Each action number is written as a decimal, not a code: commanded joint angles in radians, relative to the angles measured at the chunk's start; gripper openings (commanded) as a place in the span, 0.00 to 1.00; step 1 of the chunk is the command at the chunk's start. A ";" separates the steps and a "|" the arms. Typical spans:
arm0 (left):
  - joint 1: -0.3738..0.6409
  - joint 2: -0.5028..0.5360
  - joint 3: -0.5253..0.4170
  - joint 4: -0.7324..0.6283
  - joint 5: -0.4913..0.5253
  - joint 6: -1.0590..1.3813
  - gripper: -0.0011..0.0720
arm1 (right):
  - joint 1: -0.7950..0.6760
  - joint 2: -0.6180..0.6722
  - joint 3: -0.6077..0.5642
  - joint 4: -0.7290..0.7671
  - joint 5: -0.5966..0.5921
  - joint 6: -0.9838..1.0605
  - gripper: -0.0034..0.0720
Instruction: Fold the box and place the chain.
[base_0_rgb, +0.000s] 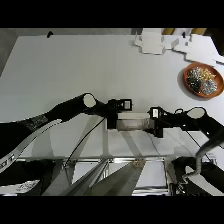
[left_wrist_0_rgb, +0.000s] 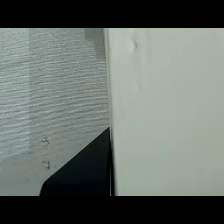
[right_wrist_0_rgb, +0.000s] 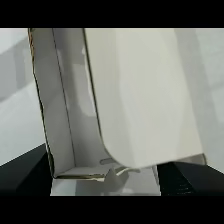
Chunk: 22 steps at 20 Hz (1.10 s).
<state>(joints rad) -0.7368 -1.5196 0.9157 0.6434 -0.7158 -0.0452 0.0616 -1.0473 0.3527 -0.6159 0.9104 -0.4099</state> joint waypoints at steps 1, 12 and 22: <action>0.000 0.000 0.000 0.000 0.001 -0.001 0.05 | -0.031 -0.050 0.000 0.018 0.016 -0.045 0.90; 0.000 0.000 0.000 0.000 0.001 -0.001 0.05 | -0.030 -0.146 0.000 0.092 0.028 -0.169 0.89; 0.000 0.000 0.000 0.000 0.001 -0.001 0.05 | -0.030 -0.167 0.000 0.105 0.024 -0.197 0.80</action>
<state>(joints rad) -0.7368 -1.5196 0.9154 0.6434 -0.7158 -0.0460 0.0315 -1.2018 0.3531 -0.5125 0.9360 -0.5980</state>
